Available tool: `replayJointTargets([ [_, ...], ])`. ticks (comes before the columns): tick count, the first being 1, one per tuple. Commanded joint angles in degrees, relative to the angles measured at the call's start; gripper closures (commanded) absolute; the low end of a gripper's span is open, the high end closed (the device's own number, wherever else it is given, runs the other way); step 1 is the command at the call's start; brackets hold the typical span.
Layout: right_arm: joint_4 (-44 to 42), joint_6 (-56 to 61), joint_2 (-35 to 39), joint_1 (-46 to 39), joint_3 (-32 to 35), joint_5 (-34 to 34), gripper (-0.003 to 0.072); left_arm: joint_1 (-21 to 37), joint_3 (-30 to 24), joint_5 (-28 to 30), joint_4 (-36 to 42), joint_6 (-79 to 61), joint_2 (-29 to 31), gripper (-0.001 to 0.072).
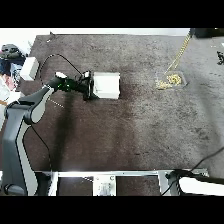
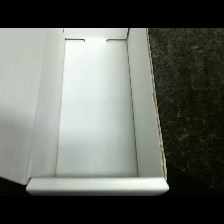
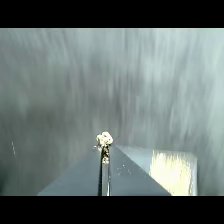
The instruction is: Fold the box and place the chain.
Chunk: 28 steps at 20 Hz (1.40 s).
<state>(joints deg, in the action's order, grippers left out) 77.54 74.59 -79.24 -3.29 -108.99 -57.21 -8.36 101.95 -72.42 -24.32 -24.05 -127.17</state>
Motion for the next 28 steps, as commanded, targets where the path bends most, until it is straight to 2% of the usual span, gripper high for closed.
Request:
replayJointTargets([
  [1,0.02,-4.92,7.17,4.48,-0.04,12.15,0.0674,-0.04,0.0,0.0,0.0,-0.02,-0.02,0.0477],
  [8,0.0,-8.33,7.69,15.69,-0.02,15.82,0.0674,-0.04,0.0,0.0,0.0,-0.02,-0.02,0.0477],
  [12,0.02,-8.68,7.61,21.27,-0.02,22.71,0.0673,-0.04,0.0,0.0,0.0,0.0,-0.02,0.0477],
  [14,0.0,-8.68,7.45,23.5,-0.02,23.34,0.0674,-0.04,0.0,0.0,0.0,0.0,-0.02,0.0477],
  [19,-1.86,-8.63,3.13,25.73,-0.02,20.15,0.0674,-0.04,0.0,0.0,0.0,0.0,-0.02,0.0477],
  [25,-15.5,-9.09,-7.87,25.75,0.09,9.03,0.0673,-0.04,0.0,0.0,0.0,-0.02,-0.02,0.0477],
  [28,-22.84,-11.13,-15.93,26.62,0.09,6.64,0.0673,-0.04,0.0,0.0,0.0,-0.02,-0.02,0.0477],
])
